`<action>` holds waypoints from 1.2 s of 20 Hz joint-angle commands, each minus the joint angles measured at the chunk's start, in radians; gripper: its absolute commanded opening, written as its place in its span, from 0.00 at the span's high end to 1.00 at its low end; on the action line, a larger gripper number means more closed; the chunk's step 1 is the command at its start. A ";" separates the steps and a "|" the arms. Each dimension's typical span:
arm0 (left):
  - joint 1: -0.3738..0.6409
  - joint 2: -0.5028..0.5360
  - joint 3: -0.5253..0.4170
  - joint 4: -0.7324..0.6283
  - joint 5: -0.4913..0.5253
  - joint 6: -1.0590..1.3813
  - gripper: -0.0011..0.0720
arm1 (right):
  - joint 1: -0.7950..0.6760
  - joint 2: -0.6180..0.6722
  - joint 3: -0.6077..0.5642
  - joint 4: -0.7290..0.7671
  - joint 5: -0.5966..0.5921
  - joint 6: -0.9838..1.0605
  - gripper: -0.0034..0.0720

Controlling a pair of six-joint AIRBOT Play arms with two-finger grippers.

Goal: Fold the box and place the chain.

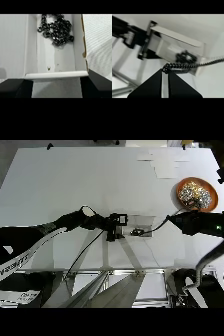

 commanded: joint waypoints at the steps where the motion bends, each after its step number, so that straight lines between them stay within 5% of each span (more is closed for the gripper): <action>1: 0.000 0.000 0.000 0.000 0.000 0.000 0.70 | 0.001 0.008 -0.003 0.143 -0.043 -0.019 0.93; 5: 0.000 0.000 0.000 0.000 0.000 0.000 0.70 | 0.112 -0.032 -0.047 0.130 -0.122 -0.019 0.93; 9: 0.000 0.000 0.000 0.000 0.000 0.000 0.70 | 0.254 -0.107 -0.084 -0.042 -0.244 -0.007 0.93; 18: 0.000 0.000 0.000 0.000 0.000 0.000 0.70 | 0.448 -0.431 -0.131 -0.101 -0.374 -0.029 0.91; 24: 0.000 0.000 0.000 0.000 0.000 0.000 0.70 | 0.451 -0.429 -0.119 -0.098 -0.406 -0.030 0.62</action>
